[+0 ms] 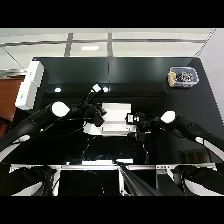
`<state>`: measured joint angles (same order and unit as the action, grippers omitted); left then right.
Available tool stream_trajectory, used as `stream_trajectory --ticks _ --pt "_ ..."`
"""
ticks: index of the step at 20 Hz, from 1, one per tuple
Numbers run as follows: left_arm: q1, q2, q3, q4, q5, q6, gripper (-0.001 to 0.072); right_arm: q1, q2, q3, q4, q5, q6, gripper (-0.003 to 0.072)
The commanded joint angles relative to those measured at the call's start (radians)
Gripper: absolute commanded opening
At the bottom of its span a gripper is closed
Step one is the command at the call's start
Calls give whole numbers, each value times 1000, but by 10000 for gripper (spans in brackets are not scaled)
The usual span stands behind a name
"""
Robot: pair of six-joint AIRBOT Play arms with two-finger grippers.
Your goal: Fold the box and place the chain.
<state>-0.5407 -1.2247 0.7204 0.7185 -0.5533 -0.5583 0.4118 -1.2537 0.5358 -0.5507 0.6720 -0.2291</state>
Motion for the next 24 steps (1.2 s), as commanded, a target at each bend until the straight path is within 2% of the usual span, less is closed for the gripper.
stream_trajectory --ticks 1,4,8,12,14,16,18,19,20,21,24 --pt "2 -82 0 2 5 -18 27 0 0 0 0 0 0 405" --pt "2 -128 0 3 -45 -18 27 0 0 0 0 0 0 405" --pt "11 -126 43 49 -115 -18 27 0 0 0 0 0 0 405" --pt "107 -47 87 172 -130 -100 27 0 0 0 0 0 0 405" --pt "187 24 86 209 -215 -100 27 0 0 0 0 0 0 405" --pt "285 71 86 212 -371 -100 27 0 0 0 0 0 0 405" --pt "381 68 73 206 -523 -89 30 0 0 0 0 0 0 405" --pt "403 68 53 188 -571 -25 138 0 0 0 0 0 0 405" --pt "401 68 34 176 -603 74 440 0 0 0 0 0 0 405" --pt "385 68 11 176 -599 148 711 0 0 0 0 0 0 405" --pt "316 67 -6 201 -519 293 712 0 0 0 0 0 0 405"
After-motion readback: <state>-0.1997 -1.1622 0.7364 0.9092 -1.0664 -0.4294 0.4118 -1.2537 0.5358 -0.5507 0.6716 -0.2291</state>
